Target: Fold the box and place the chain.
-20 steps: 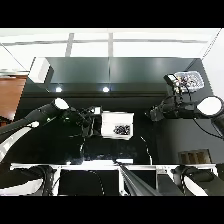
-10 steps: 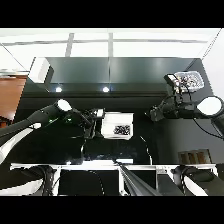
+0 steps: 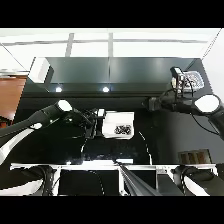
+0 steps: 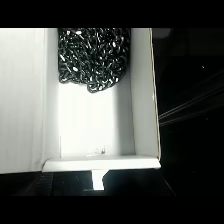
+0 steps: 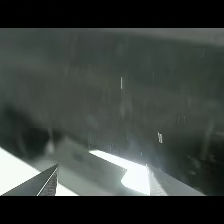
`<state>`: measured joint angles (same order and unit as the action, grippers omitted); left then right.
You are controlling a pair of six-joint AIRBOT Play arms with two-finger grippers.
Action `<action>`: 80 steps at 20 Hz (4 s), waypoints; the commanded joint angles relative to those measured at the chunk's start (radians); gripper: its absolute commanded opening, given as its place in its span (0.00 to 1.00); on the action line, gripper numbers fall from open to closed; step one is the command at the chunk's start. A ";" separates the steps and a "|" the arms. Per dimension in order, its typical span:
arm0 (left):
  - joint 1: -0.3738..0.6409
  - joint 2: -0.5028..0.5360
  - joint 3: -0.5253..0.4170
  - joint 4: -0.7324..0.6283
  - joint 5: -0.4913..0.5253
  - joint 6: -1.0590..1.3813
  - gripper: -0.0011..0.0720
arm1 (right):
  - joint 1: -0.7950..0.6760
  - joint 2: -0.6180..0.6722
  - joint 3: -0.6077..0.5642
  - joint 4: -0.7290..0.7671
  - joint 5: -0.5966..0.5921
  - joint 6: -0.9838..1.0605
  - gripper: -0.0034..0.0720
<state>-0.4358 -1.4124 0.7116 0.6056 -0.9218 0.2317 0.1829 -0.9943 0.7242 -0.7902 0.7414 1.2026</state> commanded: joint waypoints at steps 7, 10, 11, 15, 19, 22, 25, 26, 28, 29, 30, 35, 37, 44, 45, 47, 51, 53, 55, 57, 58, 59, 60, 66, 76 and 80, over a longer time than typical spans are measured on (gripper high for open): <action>0.002 0.000 0.000 0.007 0.032 -0.026 0.50 | 0.207 -0.213 0.097 0.071 -0.003 -0.272 0.86; 0.002 0.000 0.000 0.008 0.032 -0.026 0.50 | 0.210 -0.210 0.098 0.071 0.106 -0.502 0.86; 0.002 0.000 0.000 0.012 0.032 -0.026 0.50 | 0.210 -0.210 0.098 0.071 0.143 -0.606 0.86; 0.002 0.000 0.000 0.014 0.030 -0.026 0.50 | 0.212 -0.210 0.098 0.072 0.231 -0.869 0.86; 0.002 0.000 0.000 0.014 0.027 -0.026 0.50 | 0.212 -0.210 0.098 0.076 0.272 -0.872 0.86; 0.002 0.000 0.000 0.014 0.026 -0.026 0.50 | 0.212 -0.210 0.098 0.076 0.318 -0.905 0.86; 0.002 0.000 0.000 0.014 0.026 -0.026 0.50 | 0.212 -0.210 0.098 0.076 0.318 -0.905 0.86; 0.002 0.000 0.000 0.014 0.026 -0.026 0.50 | 0.212 -0.210 0.098 0.076 0.319 -0.904 0.86; 0.002 0.000 0.000 0.014 0.027 -0.026 0.50 | 0.212 -0.211 0.097 0.076 0.309 -0.904 0.86; 0.002 0.000 0.000 0.014 0.027 -0.026 0.50 | 0.215 -0.212 0.094 0.075 0.296 -0.904 0.86; 0.002 0.000 0.000 0.014 0.027 -0.026 0.50 | 0.220 -0.214 0.090 0.067 0.273 -0.904 0.86; 0.001 0.000 0.000 0.014 0.026 -0.026 0.50 | 0.254 -0.213 0.076 0.054 0.205 -0.891 0.55; 0.001 0.000 0.000 0.014 0.026 -0.026 0.50 | 0.253 -0.213 0.076 0.055 0.217 -0.861 0.44; 0.001 0.000 0.000 0.014 0.026 -0.026 0.50 | 0.254 -0.214 0.073 0.053 0.244 -0.838 0.44; 0.001 0.000 0.000 0.014 0.026 -0.026 0.50 | 0.254 -0.214 0.072 0.053 0.249 -0.838 0.44; 0.001 0.000 0.000 0.014 0.026 -0.026 0.50 | 0.254 -0.214 0.068 0.053 0.253 -0.836 0.44; 0.001 0.000 0.000 0.014 0.025 -0.026 0.50 | 0.254 -0.213 0.066 0.058 0.265 -0.820 0.46; 0.001 0.000 0.000 0.014 0.025 -0.026 0.50 | 0.253 -0.213 0.066 0.057 0.276 -0.813 0.56; 0.001 0.000 0.000 0.014 0.025 -0.026 0.50 | 0.253 -0.213 0.066 0.056 0.276 -0.813 0.56; 0.001 0.000 0.000 0.014 0.025 -0.026 0.50 | 0.253 -0.213 0.066 0.055 0.277 -0.813 0.56; 0.001 0.000 0.000 0.014 0.025 -0.026 0.50 | 0.254 -0.213 0.066 0.055 0.279 -0.813 0.56; 0.001 0.000 0.000 0.014 0.025 -0.026 0.50 | 0.254 -0.213 0.066 0.051 0.279 -0.813 0.55; 0.001 0.000 0.000 0.014 0.025 -0.026 0.50 | 0.254 -0.214 0.066 0.044 0.278 -0.809 0.55; 0.001 0.000 0.000 0.014 0.025 -0.026 0.50 | 0.256 -0.233 0.063 0.010 0.260 -0.803 0.55; 0.001 0.000 0.000 0.014 0.023 -0.026 0.50 | 0.155 -0.145 0.113 0.050 0.450 -0.288 0.07; 0.001 0.000 0.000 0.013 0.024 -0.026 0.50 | 0.131 -0.148 -0.074 0.547 0.373 -0.394 0.06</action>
<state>-0.4347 -1.4120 0.7120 0.6189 -0.8978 0.2047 0.3351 -1.1481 0.7471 -0.5659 1.1465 0.8139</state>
